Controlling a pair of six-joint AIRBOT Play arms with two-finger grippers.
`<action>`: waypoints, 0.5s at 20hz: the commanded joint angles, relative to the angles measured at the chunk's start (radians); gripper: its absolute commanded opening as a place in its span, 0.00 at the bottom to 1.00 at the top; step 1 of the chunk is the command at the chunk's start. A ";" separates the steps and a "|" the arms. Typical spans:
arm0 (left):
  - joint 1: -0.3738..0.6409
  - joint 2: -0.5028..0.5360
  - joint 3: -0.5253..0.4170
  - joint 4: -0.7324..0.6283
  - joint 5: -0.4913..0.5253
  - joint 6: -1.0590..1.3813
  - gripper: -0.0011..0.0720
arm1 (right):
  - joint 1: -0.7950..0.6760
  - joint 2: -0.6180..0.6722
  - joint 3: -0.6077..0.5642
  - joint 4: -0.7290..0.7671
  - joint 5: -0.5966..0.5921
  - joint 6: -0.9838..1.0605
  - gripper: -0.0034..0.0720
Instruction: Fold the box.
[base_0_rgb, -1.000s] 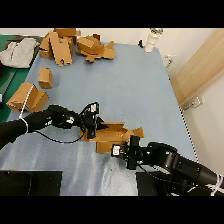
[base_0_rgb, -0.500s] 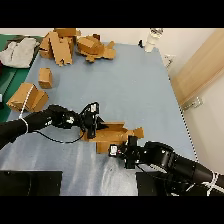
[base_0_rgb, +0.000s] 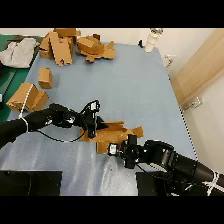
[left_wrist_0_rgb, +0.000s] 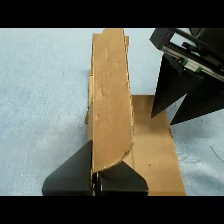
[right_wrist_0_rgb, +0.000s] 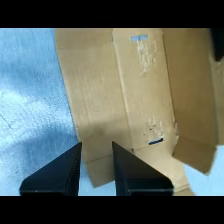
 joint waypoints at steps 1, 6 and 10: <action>0.000 0.000 0.003 0.040 0.002 -0.031 0.03 | 0.001 0.011 0.002 0.026 0.066 0.000 0.51; 0.000 0.000 0.029 0.079 0.003 -0.079 0.03 | 0.001 0.024 0.002 0.024 0.060 -0.008 0.60; 0.000 0.000 0.051 0.130 0.003 -0.110 0.03 | 0.001 0.024 0.001 0.024 0.019 -0.008 0.60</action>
